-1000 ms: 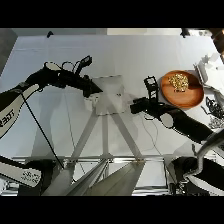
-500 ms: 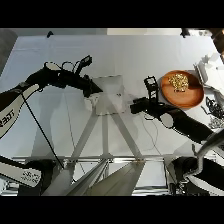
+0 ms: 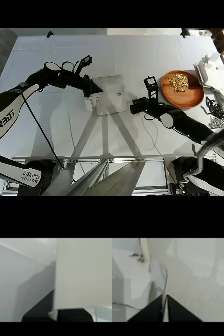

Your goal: Fold the box and place the chain.

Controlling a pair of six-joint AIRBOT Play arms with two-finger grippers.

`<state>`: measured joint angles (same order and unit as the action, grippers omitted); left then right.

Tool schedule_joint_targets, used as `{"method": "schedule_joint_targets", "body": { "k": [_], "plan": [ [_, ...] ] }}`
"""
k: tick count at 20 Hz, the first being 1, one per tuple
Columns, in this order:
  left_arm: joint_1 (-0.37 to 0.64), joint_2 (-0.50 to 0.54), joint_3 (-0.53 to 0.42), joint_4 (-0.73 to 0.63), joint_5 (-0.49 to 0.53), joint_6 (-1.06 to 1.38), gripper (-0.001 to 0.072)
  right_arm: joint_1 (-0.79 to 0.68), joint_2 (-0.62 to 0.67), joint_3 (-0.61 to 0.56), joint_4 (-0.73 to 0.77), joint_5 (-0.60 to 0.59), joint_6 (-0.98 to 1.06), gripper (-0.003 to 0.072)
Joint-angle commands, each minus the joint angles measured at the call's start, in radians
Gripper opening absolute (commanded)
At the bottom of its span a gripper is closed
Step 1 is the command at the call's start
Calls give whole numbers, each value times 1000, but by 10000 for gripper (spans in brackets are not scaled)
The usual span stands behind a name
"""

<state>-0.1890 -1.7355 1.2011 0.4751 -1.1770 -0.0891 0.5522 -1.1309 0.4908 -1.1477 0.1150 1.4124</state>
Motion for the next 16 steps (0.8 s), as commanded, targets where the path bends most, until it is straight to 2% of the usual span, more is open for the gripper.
{"method": "schedule_joint_targets", "body": {
  "k": [1,2,5,9,11,13,16],
  "plan": [
    [0,5,1,5,-10,3,8,0,6,0,4,-7,0,444],
    [3,16,1,11,-27,3,8,0,19,1,4,-15,0,524],
    [26,122,1,69,-102,4,5,0,107,1,0,-56,0,527],
    [60,377,0,246,-224,3,2,0,291,1,-50,-85,-1,526],
    [57,471,-10,289,-280,3,0,0,371,1,-82,-72,-1,525],
    [56,521,-79,241,-260,0,-1,0,427,1,-83,-61,-1,525],
    [47,523,-235,145,-133,87,1,0,468,1,-84,-17,-1,525]
  ]
}}
